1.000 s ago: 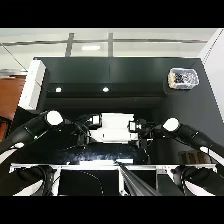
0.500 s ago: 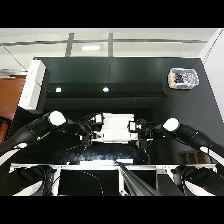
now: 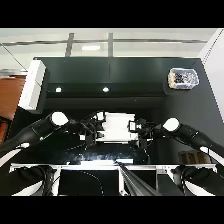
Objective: Fold the box and place the chain.
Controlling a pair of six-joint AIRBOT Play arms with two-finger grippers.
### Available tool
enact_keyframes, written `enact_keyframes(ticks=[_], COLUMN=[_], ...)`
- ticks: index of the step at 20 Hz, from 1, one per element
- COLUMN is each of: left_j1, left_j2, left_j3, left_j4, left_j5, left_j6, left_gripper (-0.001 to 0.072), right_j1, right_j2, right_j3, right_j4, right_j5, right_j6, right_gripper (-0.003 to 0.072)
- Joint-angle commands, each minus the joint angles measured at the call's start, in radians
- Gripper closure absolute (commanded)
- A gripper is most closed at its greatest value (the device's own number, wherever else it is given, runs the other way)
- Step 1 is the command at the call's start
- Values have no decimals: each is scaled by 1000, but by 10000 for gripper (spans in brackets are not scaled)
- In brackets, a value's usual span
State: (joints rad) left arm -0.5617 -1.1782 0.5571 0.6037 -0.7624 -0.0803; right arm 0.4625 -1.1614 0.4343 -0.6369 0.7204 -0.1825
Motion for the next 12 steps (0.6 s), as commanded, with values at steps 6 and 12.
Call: enact_keyframes(ticks=[6,12], left_j1=[-26,-27], left_j2=[-47,-47], left_j3=[0,0], left_j4=[-62,-62], left_j5=[21,-19], left_j6=[6,6], left_gripper=[502,450], right_j1=[1,1], right_j2=[0,0], right_j3=[0,0], right_j4=[1,1], right_j5=[0,0], right_j6=[0,0], right_gripper=[151,151])
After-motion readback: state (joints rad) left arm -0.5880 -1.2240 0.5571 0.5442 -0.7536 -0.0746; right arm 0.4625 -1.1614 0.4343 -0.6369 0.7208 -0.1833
